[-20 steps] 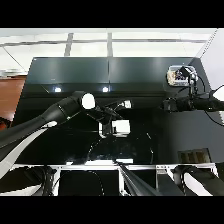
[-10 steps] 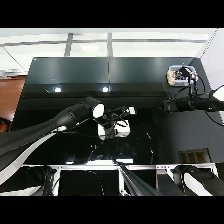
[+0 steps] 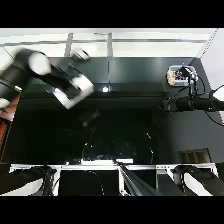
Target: Fold the box and place the chain.
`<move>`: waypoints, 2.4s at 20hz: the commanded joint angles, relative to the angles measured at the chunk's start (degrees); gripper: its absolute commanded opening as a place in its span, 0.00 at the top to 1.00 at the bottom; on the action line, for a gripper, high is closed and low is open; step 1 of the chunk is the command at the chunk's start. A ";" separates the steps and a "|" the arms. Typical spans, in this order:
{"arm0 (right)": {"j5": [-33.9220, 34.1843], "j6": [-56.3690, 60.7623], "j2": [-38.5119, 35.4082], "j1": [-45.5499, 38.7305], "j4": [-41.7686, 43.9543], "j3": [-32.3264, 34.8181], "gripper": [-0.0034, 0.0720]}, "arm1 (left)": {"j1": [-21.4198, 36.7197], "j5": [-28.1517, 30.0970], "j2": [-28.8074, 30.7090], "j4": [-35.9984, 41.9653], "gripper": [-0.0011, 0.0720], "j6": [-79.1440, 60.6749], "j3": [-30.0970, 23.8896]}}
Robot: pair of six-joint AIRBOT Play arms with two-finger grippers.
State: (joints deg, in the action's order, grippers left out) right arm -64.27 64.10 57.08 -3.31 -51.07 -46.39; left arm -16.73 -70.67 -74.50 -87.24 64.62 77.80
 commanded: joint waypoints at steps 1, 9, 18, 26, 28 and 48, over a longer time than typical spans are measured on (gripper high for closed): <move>0.24 0.13 -0.02 -0.02 0.02 0.04 0.93 | 17.07 11.52 -1.70 0.68 0.59 4.81 6.40; 1.16 0.90 -0.02 -0.02 0.24 0.04 0.93 | 33.62 19.32 -26.64 5.31 0.59 5.88 21.27; 2.60 4.55 -0.02 -0.02 0.31 0.04 0.93 | 34.03 18.67 -42.32 8.90 0.51 4.66 31.26; 4.61 4.42 -0.02 -0.02 0.42 0.02 0.93 | 32.85 7.04 -27.85 2.45 0.31 7.85 44.00; 4.44 3.89 -0.02 -0.02 0.46 0.02 0.93 | 32.63 6.40 -17.70 3.48 0.95 7.82 36.61; 35.82 32.52 -5.38 7.85 -38.12 15.34 0.93 | 12.15 29.11 48.92 14.05 0.94 14.05 -54.12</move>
State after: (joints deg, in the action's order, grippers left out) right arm -29.67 94.74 51.75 5.13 -87.31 -31.73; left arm -4.49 -42.37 -27.05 -72.79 78.48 25.47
